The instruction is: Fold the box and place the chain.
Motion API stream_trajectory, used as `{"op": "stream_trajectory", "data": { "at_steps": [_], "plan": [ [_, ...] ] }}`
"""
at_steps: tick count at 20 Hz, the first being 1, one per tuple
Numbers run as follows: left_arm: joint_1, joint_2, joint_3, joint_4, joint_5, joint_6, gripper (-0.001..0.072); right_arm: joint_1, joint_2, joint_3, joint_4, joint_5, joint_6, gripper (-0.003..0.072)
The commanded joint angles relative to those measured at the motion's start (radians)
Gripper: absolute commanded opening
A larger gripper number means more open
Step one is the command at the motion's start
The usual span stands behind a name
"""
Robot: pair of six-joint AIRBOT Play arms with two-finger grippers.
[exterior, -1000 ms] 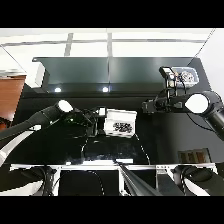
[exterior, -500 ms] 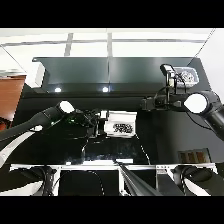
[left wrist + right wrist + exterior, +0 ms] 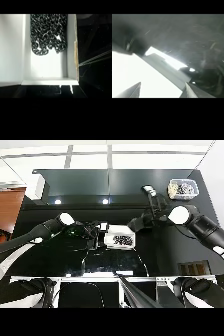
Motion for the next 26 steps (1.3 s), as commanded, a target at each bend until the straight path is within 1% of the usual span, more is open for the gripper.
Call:
{"op": "stream_trajectory", "data": {
  "at_steps": [1,3,7,8,10,12,14,19,24,25,26],
  "plan": [
    [-0.001,-0.001,0.001,0.000,0.000,0.000,0.0345,0.081,-0.011,0.000,0.019,0.029,-0.351,0.0626],
    [-0.001,-0.001,0.001,0.000,0.000,0.000,0.0346,0.091,-0.011,0.000,0.019,0.029,-0.481,0.0626],
    [-0.001,-0.001,0.001,0.000,0.000,0.000,0.0346,0.090,-0.011,0.000,0.013,0.040,-0.661,0.0626],
    [-0.001,-0.001,0.001,0.000,0.000,0.000,0.0346,0.090,-0.011,0.000,0.018,0.066,-0.717,0.0626],
    [-0.001,-0.001,0.001,0.000,0.000,0.000,0.0346,0.070,-0.011,0.000,0.084,0.121,-0.779,0.0626],
    [-0.001,-0.001,0.001,0.000,0.000,0.000,0.0346,0.062,-0.010,0.000,0.104,0.153,-0.814,0.0626],
    [-0.001,-0.001,0.001,0.001,0.000,0.000,0.0346,0.058,-0.011,0.000,0.105,0.152,-0.818,0.0626],
    [-0.001,-0.001,0.001,0.001,0.000,0.000,0.0346,0.058,-0.011,-0.003,0.082,0.092,-0.821,0.0626],
    [-0.001,-0.001,0.001,0.001,0.000,0.000,0.0347,0.058,-0.024,-0.005,0.079,0.089,-0.821,0.0625],
    [-0.001,-0.001,0.001,0.001,0.000,0.000,0.0346,0.058,-0.024,-0.005,0.079,0.089,-0.825,0.0534],
    [-0.001,-0.001,0.001,0.001,0.000,0.000,0.0346,0.058,-0.024,-0.005,0.079,0.090,-0.825,0.0387]
  ]
}}
